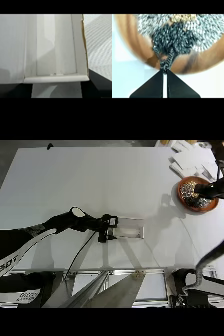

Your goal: Fold the box and place the chain.

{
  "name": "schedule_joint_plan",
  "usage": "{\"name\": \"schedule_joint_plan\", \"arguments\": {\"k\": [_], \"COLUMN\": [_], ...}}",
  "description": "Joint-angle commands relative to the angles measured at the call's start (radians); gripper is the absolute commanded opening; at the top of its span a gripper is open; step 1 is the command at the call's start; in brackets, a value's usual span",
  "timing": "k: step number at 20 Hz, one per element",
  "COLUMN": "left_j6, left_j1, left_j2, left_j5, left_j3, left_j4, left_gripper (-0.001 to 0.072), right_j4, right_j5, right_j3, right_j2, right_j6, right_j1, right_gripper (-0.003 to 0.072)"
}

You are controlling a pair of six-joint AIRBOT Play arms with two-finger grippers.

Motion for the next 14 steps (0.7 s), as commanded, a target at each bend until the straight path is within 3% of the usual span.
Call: {"name": "schedule_joint_plan", "arguments": {"k": [1,10,14], "left_j6": [0.0,0.0,0.0], "left_j1": [0.0,0.0,0.0], "left_j2": [0.0,0.0,0.0], "left_j5": [0.0,0.0,0.0], "left_j3": [0.0,0.0,0.0], "left_j4": [0.0,0.0,0.0], "left_gripper": [0.0252,0.0252,0.0252], "right_j4": [0.068,0.289,0.307], "right_j5": [0.122,0.291,0.393], "right_j3": [0.0,-0.002,-0.005], "right_j2": [0.159,0.467,0.549], "right_j6": [-0.066,-0.119,-0.118], "right_j1": [0.0,0.115,0.229], "right_gripper": [0.0017,0.0018,0.0018]}}
